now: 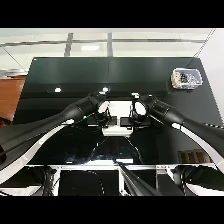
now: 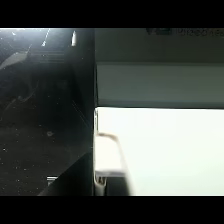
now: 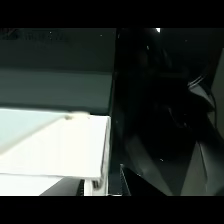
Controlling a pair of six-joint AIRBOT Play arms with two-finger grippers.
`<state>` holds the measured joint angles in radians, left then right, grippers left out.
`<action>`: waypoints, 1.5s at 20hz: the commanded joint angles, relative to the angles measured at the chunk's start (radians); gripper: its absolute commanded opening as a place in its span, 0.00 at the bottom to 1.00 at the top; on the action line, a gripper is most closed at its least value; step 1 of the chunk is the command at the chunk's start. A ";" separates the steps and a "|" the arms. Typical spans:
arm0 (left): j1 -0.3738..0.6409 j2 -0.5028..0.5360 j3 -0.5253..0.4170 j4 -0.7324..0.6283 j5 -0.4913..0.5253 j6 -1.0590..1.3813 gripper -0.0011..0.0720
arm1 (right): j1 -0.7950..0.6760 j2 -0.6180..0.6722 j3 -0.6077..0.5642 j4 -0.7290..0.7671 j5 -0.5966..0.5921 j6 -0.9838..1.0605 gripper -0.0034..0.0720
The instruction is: Fold the box and place the chain.
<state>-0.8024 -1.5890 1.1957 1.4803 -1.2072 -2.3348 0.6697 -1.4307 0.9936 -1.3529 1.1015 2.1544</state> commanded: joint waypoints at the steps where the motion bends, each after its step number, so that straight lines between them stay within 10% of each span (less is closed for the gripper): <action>1: 0.000 0.000 0.000 0.000 0.002 0.000 0.05 | -0.001 -0.009 0.001 0.016 -0.013 -0.005 0.39; 4: 0.000 0.000 0.000 0.000 0.002 0.000 0.06 | -0.001 -0.009 0.001 0.012 -0.014 -0.005 0.06; 9: 0.000 0.000 0.000 0.000 0.002 0.000 0.06 | -0.001 -0.009 0.001 0.006 -0.014 -0.004 0.06; 13: 0.000 0.000 0.000 0.000 0.002 0.000 0.06 | -0.014 0.003 0.002 0.007 0.013 -0.005 0.47; 23: 0.000 0.000 0.000 0.000 0.001 0.000 0.05 | -0.057 0.316 0.004 -0.060 0.103 -0.102 0.47; 30: 0.000 0.000 0.000 0.000 0.001 0.000 0.06 | -0.293 0.460 -0.016 -0.686 0.066 -0.101 0.46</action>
<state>-0.8024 -1.5890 1.1957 1.4799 -1.2068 -2.3348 0.4805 -1.0016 0.9901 -1.7596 1.2098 2.0563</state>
